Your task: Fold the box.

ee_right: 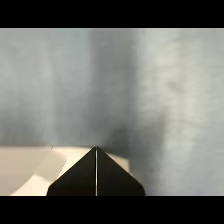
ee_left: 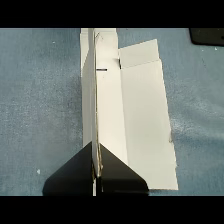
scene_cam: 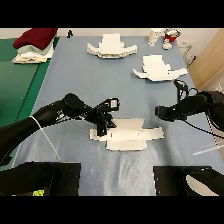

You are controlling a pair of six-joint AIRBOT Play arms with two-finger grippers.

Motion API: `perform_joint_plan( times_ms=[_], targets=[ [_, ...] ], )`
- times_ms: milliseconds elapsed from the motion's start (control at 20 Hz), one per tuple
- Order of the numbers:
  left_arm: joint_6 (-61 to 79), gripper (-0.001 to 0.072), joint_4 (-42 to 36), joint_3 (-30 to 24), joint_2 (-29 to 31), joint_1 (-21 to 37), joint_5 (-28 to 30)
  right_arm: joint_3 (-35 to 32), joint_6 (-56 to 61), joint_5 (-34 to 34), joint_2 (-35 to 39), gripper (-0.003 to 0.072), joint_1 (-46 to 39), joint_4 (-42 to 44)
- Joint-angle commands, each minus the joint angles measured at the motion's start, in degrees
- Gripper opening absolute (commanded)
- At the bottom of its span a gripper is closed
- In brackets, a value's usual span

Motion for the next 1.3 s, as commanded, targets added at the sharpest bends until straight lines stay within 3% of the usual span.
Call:
perform_joint_plan(
  times_ms=[0, 100, 300, 350, 400, 450, 750, 1000, 1250],
  targets=[
    [0.02, 0.0015, 0.04, -0.02, -0.04, 0.04, 0.07, -0.20, -5.88, -8.90, 1.79, 0.0003, 5.88, 5.33],
    [0.00, 0.0015, 0.04, -0.02, -0.04, 0.04, 0.07, -2.19, -3.65, -9.51, 5.05, 0.0002, 14.14, 5.11],
    [0.02, 0.0016, 0.04, -0.02, -0.04, 0.02, 0.02, -8.61, 2.10, -4.46, 11.21, 0.0004, 37.59, 0.09],
    [0.02, 0.0015, 0.04, -0.02, -0.04, 0.02, 0.04, -9.42, 2.08, -3.80, 11.47, 0.0123, 42.40, -1.18],
    [0.00, 0.0015, 0.04, -0.02, -0.04, 0.02, 0.04, -9.66, 2.08, -3.69, 11.21, 0.0590, 46.49, -3.15],
    [0.02, 0.0015, 0.04, -0.02, -0.04, 0.02, 0.07, -9.64, 2.01, -3.37, 10.78, 0.0716, 49.35, -5.75],
    [0.02, 0.0015, 0.04, -0.02, -0.04, 0.00, 0.07, -9.66, 1.60, 2.25, 5.25, 0.0715, 52.15, -27.91],
    [0.02, 0.0015, 0.04, -0.02, -0.04, 0.00, 0.04, -9.81, -6.62, 6.60, -1.51, 0.0713, 52.13, -25.92],
    [0.02, 0.0015, 0.04, -0.02, -0.04, 0.02, 0.07, -9.49, -2.51, 9.14, -2.58, 0.0714, 52.00, -29.73]
  ],
)
